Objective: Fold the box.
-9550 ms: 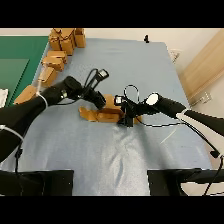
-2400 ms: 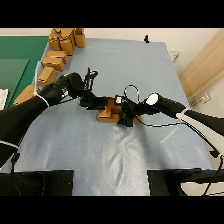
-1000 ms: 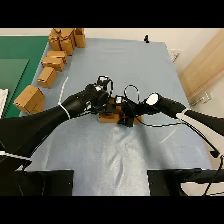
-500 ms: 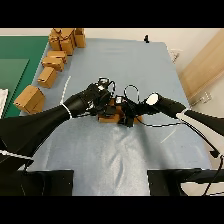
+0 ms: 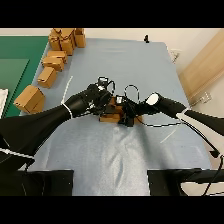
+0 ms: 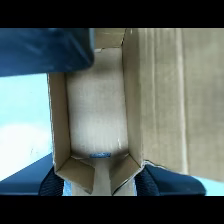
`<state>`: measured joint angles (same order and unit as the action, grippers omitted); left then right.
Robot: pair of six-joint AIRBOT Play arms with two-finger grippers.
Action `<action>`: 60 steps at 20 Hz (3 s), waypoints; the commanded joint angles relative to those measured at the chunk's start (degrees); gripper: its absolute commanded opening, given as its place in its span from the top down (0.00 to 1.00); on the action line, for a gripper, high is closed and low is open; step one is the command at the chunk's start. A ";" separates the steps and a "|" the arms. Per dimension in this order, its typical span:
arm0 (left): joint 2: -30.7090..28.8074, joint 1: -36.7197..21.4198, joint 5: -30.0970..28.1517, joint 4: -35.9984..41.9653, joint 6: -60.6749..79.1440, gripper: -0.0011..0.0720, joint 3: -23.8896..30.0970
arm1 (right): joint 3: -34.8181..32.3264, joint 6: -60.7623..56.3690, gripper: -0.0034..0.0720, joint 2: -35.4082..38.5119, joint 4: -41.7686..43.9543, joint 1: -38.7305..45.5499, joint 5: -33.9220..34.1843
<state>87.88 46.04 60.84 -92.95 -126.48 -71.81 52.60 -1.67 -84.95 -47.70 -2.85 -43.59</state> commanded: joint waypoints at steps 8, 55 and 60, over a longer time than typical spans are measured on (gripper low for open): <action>0.79 -0.11 -0.96 2.58 0.72 0.28 -0.07 | -0.02 0.15 0.41 -0.04 0.00 -0.07 0.09; 1.99 -1.25 -0.87 -2.03 1.03 0.60 -0.42 | -0.02 0.15 0.41 -0.04 0.02 -0.07 -0.02; 1.99 -3.04 -4.81 -1.79 1.01 0.60 -0.42 | -0.02 0.13 0.41 -0.04 0.02 -0.07 -0.02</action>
<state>89.89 43.81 58.46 -94.50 -125.43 -72.20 52.60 -1.54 -84.97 -47.68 -2.87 -43.59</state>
